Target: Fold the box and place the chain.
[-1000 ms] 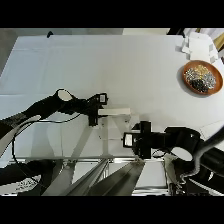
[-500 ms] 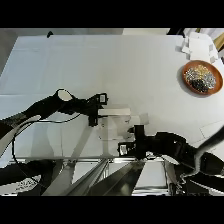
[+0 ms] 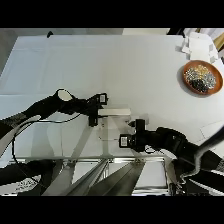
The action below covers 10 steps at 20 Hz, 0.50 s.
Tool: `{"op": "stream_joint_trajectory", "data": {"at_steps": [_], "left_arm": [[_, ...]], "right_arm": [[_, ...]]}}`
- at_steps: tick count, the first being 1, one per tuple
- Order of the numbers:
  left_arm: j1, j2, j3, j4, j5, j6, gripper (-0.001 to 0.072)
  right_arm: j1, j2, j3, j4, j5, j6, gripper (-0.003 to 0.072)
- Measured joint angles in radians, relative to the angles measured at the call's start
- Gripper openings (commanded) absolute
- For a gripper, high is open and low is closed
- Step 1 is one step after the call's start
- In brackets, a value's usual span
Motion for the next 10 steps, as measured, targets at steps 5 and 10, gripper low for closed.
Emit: {"op": "stream_joint_trajectory", "data": {"at_steps": [5,10], "left_arm": [[0.0,0.0,0.0,0.0,0.0,0.0,0.001],[0.0,0.0,0.0,0.0,0.0,-0.001,0.001]], "right_arm": [[-0.038,0.003,0.024,0.003,-0.005,-0.001,0.0689],[-0.108,0.004,0.054,0.031,0.008,-0.006,0.0691]]}}
